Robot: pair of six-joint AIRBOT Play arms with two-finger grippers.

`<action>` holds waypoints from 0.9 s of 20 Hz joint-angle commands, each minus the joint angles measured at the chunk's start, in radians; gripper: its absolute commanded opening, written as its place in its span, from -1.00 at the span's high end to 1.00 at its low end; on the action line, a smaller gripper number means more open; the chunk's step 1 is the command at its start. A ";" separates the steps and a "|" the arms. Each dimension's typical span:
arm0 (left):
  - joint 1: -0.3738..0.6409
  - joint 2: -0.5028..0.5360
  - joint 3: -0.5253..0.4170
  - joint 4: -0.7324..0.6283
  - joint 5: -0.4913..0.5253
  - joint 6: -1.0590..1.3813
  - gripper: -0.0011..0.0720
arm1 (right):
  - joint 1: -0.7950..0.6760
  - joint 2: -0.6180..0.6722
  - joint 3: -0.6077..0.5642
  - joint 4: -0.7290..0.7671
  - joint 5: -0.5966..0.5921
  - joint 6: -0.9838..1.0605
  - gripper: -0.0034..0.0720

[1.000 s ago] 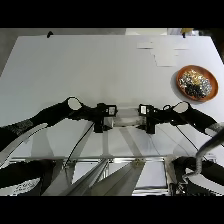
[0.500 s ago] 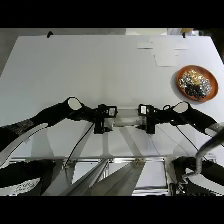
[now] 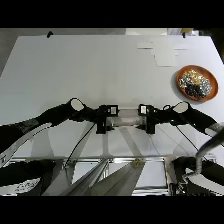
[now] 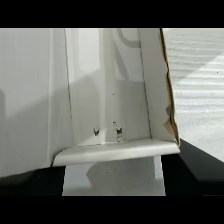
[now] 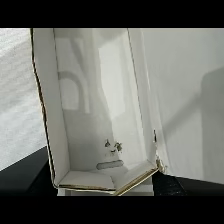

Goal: Fold the box and place the chain.

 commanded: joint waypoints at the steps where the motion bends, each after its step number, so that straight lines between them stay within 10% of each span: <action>1: -0.001 -0.003 -0.001 -0.003 0.010 0.000 0.45 | 0.000 0.000 0.000 0.000 0.000 -0.001 0.01; 18: -0.001 -0.002 -0.001 -0.001 0.006 0.000 0.40 | 0.000 0.000 0.000 0.003 -0.006 -0.002 0.02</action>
